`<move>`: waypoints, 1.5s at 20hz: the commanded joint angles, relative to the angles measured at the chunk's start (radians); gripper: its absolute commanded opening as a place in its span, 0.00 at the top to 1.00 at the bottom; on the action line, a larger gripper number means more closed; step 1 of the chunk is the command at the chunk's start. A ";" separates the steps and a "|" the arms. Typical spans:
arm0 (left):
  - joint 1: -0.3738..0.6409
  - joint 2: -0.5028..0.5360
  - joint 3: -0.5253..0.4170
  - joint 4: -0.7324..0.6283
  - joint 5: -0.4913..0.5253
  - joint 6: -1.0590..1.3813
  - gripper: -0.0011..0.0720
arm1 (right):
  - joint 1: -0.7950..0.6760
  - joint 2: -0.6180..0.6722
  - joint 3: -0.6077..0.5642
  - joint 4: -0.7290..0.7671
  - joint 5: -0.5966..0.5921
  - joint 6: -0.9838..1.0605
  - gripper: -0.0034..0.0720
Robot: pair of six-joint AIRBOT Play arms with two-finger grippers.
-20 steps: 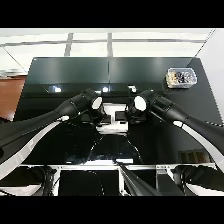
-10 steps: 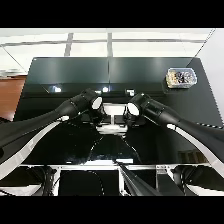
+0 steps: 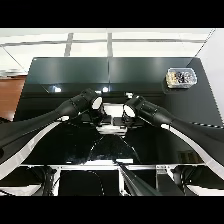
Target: Fold the box and place the chain.
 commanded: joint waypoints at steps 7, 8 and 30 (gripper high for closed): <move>0.000 0.000 0.000 0.001 -0.001 0.000 0.95 | 0.001 -0.002 0.011 0.012 -0.017 0.011 0.91; 0.000 0.000 0.000 0.000 -0.001 0.000 0.95 | 0.001 -0.002 0.011 0.014 -0.021 0.011 0.80; 0.000 0.000 0.000 0.000 -0.004 0.000 0.95 | -0.045 0.536 0.029 -0.277 0.180 -0.265 0.43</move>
